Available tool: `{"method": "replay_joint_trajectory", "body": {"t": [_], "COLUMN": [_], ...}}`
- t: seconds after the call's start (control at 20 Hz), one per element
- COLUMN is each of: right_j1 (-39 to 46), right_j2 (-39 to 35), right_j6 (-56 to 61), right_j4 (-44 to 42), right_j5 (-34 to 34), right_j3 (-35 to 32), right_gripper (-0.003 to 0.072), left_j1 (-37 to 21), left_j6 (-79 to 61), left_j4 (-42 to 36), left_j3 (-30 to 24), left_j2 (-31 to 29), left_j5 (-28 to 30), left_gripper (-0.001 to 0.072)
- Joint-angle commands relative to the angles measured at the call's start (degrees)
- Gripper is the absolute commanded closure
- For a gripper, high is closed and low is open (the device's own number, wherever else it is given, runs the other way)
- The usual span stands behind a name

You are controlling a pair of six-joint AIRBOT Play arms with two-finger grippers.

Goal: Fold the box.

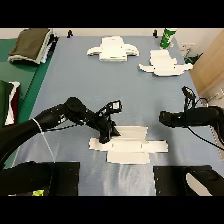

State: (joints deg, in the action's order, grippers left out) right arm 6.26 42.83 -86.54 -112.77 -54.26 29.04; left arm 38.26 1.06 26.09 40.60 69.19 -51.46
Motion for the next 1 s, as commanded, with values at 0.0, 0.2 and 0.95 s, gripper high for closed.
{"method": "replay_joint_trajectory", "body": {"t": [0.0,0.2,0.95], "right_j1": [-0.07,-8.28,-72.17], "right_j2": [-7.41,-20.81,-4.33], "right_j6": [-0.48,0.26,6.08], "right_j4": [-3.08,-11.54,27.78], "right_j5": [-10.82,-23.87,-11.65], "right_j3": [0.0,-0.59,-4.7], "right_gripper": [0.0684,0.0684,0.0149], "left_j1": [-0.04,-0.04,-0.02], "left_j6": [0.02,0.02,0.02], "left_j4": [0.07,0.07,0.04], "left_j3": [0.0,0.0,0.0], "left_j2": [0.04,0.04,0.04], "left_j5": [0.02,0.04,0.0], "left_gripper": [0.0695,0.0695,0.0695]}}
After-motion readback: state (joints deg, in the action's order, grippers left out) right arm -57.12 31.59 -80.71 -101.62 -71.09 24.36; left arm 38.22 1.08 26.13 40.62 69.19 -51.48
